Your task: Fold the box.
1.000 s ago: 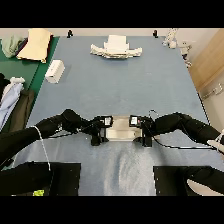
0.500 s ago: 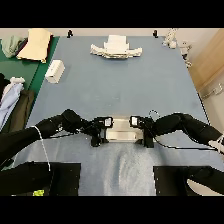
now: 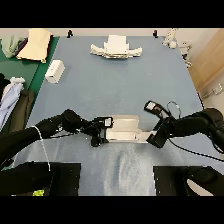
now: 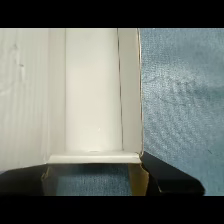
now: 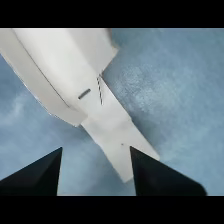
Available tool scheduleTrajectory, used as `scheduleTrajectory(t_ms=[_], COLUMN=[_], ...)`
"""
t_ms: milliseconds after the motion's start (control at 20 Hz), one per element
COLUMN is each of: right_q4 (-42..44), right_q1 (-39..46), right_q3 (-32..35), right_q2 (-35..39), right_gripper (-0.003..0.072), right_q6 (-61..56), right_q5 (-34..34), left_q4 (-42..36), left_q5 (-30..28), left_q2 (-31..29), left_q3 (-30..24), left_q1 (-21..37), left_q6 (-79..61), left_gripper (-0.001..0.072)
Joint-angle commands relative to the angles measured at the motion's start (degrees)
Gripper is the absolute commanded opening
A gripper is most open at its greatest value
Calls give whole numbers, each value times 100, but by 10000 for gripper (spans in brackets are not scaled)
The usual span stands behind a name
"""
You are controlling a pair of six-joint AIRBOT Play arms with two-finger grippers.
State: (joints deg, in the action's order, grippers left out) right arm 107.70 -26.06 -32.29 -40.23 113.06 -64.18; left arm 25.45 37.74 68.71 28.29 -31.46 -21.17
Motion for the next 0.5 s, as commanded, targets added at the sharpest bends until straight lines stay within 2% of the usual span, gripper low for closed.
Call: scheduleTrajectory(t_ms=[0, 50, 100, 250, 350, 450], right_q4=[2083, 2643, 2776, 2732, 2717, 2710], right_q1=[-39, -166, -372, -756, -671, -531], right_q3=[-116, -42, -4, -15, -81, -184], right_q2=[407, 365, 260, -435, -1049, -1655], right_gripper=[495, 484, 417, 407, 407, 407], right_q6=[-2575, -2581, -2677, -2712, -2712, -2712], right_q5=[289, 813, 1421, 2946, 3534, 3567], left_q4=[-2, -2, -2, -2, -2, -2], left_q5=[-13, -11, -13, -13, -13, -11], left_q2=[0, 0, -2, -2, -2, -2], left_q3=[4, 4, 2, 2, 4, 4], left_q1=[2, 2, 2, 2, 4, 2], left_q6=[4, 2, 2, 2, 4, 4], left_gripper=[496, 496, 496, 496, 496, 495])
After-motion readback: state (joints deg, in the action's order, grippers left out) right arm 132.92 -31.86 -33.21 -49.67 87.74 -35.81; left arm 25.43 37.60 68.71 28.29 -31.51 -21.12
